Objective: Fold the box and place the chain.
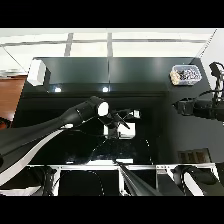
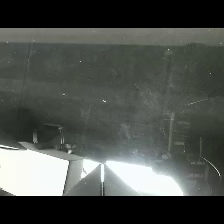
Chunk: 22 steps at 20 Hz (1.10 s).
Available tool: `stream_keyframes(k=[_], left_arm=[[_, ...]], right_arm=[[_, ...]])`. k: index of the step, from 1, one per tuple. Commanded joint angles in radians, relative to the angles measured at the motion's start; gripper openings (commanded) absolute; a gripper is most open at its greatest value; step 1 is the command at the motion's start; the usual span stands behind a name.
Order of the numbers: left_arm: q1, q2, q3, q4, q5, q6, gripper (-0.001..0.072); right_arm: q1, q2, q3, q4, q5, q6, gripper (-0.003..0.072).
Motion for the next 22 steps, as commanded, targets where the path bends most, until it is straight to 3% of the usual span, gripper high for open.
stream_keyframes(k=[1, 2, 3, 6, 11, 13, 17, 22], left_arm=[[-0.025, -0.007, 0.058, 0.114, -0.027, -0.131, 0.0393], [-0.019, -0.006, 0.092, 0.151, -0.076, -0.175, 0.0284], [-0.011, -0.004, 0.124, 0.185, -0.131, -0.211, 0.0271], [0.04, 0.03, 0.215, 0.293, -0.307, -0.324, 0.0271], [0.207, 0.216, 0.229, 0.44, -0.395, -0.55, 0.0271], [0.333, 0.292, 0.229, 0.45, -0.442, -0.583, 0.0272], [0.663, 0.417, 0.229, 0.448, -0.406, -0.666, 0.0272], [1.019, 0.414, 0.229, 0.429, -0.348, -0.709, 0.0272]], right_arm=[[0.0, 0.0, 0.0, 0.0, 0.0, 0.0, 0.0011], [0.0, 0.0, 0.0, 0.0, 0.002, 0.0, 0.0011], [0.0, 0.0, 0.0, 0.0, 0.002, 0.0, 0.0011], [0.0, 0.0, 0.0, 0.0, 0.012, 0.001, 0.0011], [0.0, 0.0, 0.0, 0.0, 0.021, 0.001, 0.0012], [0.0, 0.0, 0.0, 0.0, 0.02, 0.001, 0.0011], [0.0, -0.001, 0.0, 0.0, 0.019, 0.001, 0.0011], [0.0, -0.003, 0.0, 0.0, -0.005, 0.001, 0.0011]])
